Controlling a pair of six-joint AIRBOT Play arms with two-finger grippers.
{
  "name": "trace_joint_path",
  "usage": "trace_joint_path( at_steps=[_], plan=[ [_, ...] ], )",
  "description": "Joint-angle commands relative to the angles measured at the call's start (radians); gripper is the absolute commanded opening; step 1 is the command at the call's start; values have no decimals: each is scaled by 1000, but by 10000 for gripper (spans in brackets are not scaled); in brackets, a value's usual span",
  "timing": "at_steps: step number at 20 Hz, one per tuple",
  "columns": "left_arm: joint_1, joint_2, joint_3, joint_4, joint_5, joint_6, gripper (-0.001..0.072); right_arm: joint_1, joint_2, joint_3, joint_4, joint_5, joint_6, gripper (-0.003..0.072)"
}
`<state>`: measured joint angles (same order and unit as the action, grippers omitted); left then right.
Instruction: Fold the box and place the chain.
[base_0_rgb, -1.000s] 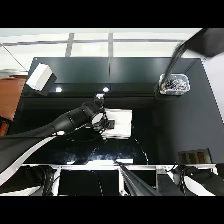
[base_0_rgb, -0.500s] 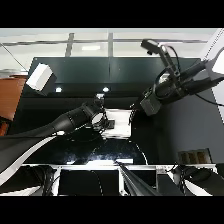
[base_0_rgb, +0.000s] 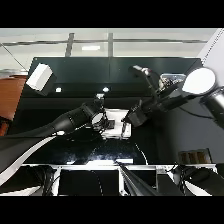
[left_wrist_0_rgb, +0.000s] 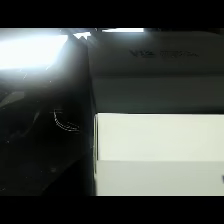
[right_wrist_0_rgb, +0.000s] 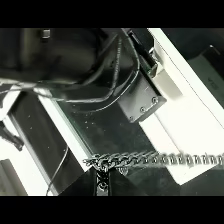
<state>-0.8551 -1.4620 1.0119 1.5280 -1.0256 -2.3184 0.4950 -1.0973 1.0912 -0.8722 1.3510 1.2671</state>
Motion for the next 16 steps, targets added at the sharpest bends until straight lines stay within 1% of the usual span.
trace_joint_path(
  at_steps=[1,3,4,5,6,7,9,10,11,12,14,15,16],
  plan=[
    [0,-1,0,0,0,0,30,24,-26,-88,9,-140,1,29],
    [0,-1,0,0,0,0,30,23,-55,-95,9,-161,1,31],
    [0,-1,0,0,0,0,30,23,-64,-95,8,-160,1,43],
    [0,-1,0,0,0,0,30,23,-65,-95,8,-153,0,245],
    [0,-1,0,0,0,0,30,17,-65,-94,8,-138,-3,531],
    [0,-1,0,0,0,0,30,-1,-65,-93,8,-108,-8,595],
    [0,-1,0,0,0,0,30,-83,-56,-66,6,25,-19,594],
    [0,-1,0,0,0,0,30,-150,-35,-56,-2,85,-25,594],
    [0,-1,0,0,0,0,30,-223,-6,-55,-27,113,-34,594],
    [0,-1,0,0,0,0,30,-306,24,-56,-92,118,-31,594],
    [0,-1,0,0,1,0,30,-454,51,-68,-240,71,17,594],
    [0,-1,0,0,1,0,30,-515,50,-93,-290,6,58,595],
    [0,-1,0,0,1,0,30,-561,50,-141,-333,-107,112,596]
  ],
)
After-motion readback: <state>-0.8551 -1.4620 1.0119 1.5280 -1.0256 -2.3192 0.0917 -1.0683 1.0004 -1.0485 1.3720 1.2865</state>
